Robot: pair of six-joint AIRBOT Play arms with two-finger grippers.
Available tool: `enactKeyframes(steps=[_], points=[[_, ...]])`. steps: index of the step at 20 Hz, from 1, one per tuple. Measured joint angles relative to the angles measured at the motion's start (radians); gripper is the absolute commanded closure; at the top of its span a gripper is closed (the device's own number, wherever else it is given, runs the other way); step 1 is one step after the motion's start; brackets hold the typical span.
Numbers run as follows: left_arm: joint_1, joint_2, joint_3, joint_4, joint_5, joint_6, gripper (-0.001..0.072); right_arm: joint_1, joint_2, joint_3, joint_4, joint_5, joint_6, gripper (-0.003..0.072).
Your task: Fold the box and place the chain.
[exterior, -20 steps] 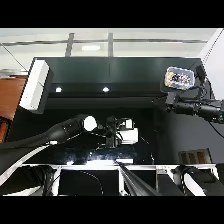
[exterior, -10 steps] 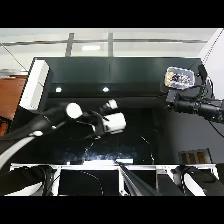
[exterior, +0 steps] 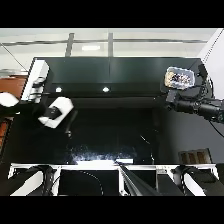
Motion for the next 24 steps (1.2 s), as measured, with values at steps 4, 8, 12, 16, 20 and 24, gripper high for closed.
enactKeyframes(steps=[4, 8, 12, 16, 20, 24], points=[[0.194, 0.02, -0.016, 0.08, -0.064, -0.032, 0.0431, 0.0, 0.0, 0.0, -0.001, -0.009, -0.003, 0.0644], [0.301, 0.026, -0.021, 0.206, -0.081, -0.041, 0.043, 0.0, 0.0, 0.0, -0.002, -0.016, -0.005, 0.0643], [0.41, 0.016, -0.021, 0.223, -0.046, -0.04, 0.043, 0.0, 0.0, 0.0, -0.002, -0.018, -0.005, 0.0644], [0.463, 0.007, -0.021, 0.229, -0.023, 0.007, 0.0412, 0.0, 0.0, 0.0, -0.002, -0.018, -0.005, 0.0643], [0.476, 0.004, -0.022, 0.232, 0.044, 0.045, 0.0412, 0.0, 0.0, 0.0, -0.002, -0.018, -0.005, 0.0644], [0.477, 0.003, -0.022, 0.122, 0.097, 0.171, 0.0412, 0.0, 0.0, 0.0, -0.001, -0.018, -0.003, 0.0643]])
